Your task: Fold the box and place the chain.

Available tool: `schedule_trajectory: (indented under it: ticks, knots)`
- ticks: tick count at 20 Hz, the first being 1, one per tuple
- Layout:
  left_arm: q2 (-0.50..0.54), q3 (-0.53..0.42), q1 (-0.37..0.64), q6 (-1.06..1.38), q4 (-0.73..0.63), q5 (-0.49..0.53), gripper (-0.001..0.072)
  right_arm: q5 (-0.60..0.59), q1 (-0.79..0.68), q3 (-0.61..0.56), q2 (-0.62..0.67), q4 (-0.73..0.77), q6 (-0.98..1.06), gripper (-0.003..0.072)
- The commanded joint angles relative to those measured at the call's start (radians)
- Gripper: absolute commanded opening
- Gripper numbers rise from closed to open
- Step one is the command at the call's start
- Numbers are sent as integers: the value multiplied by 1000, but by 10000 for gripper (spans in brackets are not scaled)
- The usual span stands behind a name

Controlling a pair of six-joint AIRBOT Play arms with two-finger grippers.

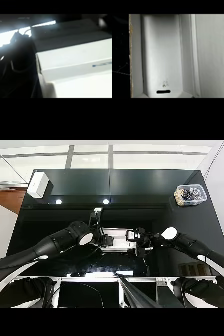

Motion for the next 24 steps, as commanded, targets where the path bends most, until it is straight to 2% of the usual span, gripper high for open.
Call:
schedule_trajectory:
  ticks: [1,8,12,16,17,18,20,21,22,24]
  knots:
    - [-36,35,-16,-58,32,-83,331,-1,0,0,0,0,1,542]
    - [-65,37,-16,-131,20,-95,330,0,0,0,0,0,1,542]
    - [-114,101,-16,-132,17,-165,330,-1,0,0,0,0,1,542]
    - [-138,140,-17,-133,17,-166,329,0,0,0,0,0,1,542]
    - [-142,140,-17,-133,17,-166,320,-1,0,0,0,0,1,542]
    - [-146,140,-16,-133,17,-167,280,-1,0,0,0,0,1,542]
    - [-150,140,-16,-133,17,-167,274,-1,0,0,0,0,1,542]
    - [-150,140,-16,-133,17,-167,239,-1,0,0,0,0,1,542]
    - [-150,140,-16,-133,17,-166,169,-1,0,0,0,0,1,542]
    - [-150,140,-16,-133,17,-166,135,-1,0,0,0,0,1,542]
